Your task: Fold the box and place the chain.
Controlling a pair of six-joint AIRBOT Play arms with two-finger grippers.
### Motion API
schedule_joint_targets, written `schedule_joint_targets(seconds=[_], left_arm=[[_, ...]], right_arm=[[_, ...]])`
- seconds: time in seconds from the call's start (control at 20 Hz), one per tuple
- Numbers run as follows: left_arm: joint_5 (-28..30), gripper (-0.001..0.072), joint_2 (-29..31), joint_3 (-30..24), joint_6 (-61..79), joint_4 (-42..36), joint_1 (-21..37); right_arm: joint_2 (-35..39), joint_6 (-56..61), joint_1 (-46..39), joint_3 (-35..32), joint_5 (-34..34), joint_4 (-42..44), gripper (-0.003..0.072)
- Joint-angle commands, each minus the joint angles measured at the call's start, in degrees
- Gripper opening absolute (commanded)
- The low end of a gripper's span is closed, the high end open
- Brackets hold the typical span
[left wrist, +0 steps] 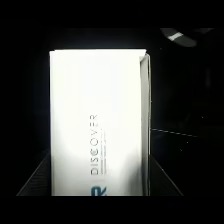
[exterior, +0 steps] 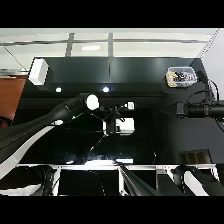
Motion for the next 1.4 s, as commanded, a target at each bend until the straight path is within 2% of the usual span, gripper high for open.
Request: schedule_joint_targets(seconds=[0.0,0.2,0.55,0.6,0.65,0.75,0.8,1.0,1.15,1.25,1.35], left_arm=[[7.5,0.0713,-1.4,-0.3,-1.0,0.9,-2.8],[11.5,0.0711,-1.7,-0.3,-0.9,0.9,-5.8],[7.1,0.069,-3.6,-0.3,-1.0,2.8,-5.9],[7.1,0.0633,-3.6,-0.3,-1.4,3.6,-5.9],[6.9,0.0542,-3.6,-0.3,-1.4,4.1,-5.9],[6.2,0.0306,-3.5,-0.1,-1.4,5.4,-5.9],[6.3,0.0281,-3.4,-0.1,-1.4,6.0,-5.8],[6.1,0.0279,-2.2,0.0,-7.7,12.5,-5.0],[3.4,0.0279,0.4,0.0,-18.4,20.4,-0.3],[1.1,0.0279,2.2,0.0,-29.3,26.1,6.1],[-2.2,0.0279,3.8,0.0,-40.1,30.4,15.1]], right_arm=[[0.1,0.1,0.0,0.0,0.0,0.0,0.0009],[0.1,0.1,0.0,0.0,0.2,0.0,0.0009],[0.1,0.1,0.0,0.0,0.2,0.0,0.0009],[0.1,0.1,0.0,0.0,0.2,0.0,0.0009],[0.1,0.1,0.0,0.0,0.2,0.0,0.0009],[0.1,0.1,0.0,0.0,0.2,0.0,0.0009],[0.1,0.1,0.0,0.0,0.2,0.0,0.0009],[0.1,0.1,0.0,0.0,0.2,0.0,0.0009],[0.1,0.1,0.0,0.0,0.2,0.0,0.0009],[0.1,0.1,0.0,0.0,0.2,0.0,0.0009],[0.1,0.1,0.0,0.0,0.2,-0.1,0.0009]])
